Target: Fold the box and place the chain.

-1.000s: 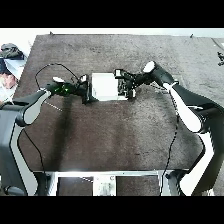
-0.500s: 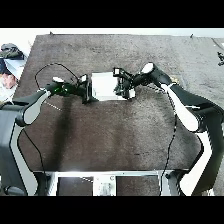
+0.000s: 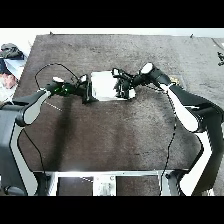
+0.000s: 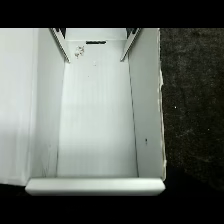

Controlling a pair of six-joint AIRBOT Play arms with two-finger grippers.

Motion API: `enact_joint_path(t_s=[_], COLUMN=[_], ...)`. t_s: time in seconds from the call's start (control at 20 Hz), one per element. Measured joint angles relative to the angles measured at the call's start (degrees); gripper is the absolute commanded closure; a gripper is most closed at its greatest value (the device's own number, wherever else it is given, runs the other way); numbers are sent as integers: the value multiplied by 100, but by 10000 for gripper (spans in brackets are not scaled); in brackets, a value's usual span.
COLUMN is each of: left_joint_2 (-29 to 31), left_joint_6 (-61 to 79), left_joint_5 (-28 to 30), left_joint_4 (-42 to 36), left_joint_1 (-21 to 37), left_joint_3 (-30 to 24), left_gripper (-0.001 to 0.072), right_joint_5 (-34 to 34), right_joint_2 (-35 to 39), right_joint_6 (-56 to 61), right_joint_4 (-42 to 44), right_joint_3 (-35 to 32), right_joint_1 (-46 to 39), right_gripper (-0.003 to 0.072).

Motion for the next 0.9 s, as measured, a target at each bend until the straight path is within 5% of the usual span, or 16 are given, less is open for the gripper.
enact_joint_path(t_s=[0.25,0.3,0.35,0.45,0.9], left_joint_2=[0,0,0,0,0], left_joint_6=[0,-2,0,0,0], left_joint_5=[0,0,0,0,0], left_joint_4=[2,2,2,4,2], left_joint_1=[0,0,0,0,0], left_joint_3=[0,0,0,0,0], left_gripper=[433,434,434,434,433], right_joint_5=[11,13,28,50,96], right_joint_2=[2,4,13,90,881], right_joint_6=[-105,-107,-105,61,2479], right_joint_4=[-22,-35,-79,-323,-1261], right_joint_3=[0,0,0,-2,2], right_joint_1=[0,0,0,2,-363], right_gripper=[146,368,507,680,682])
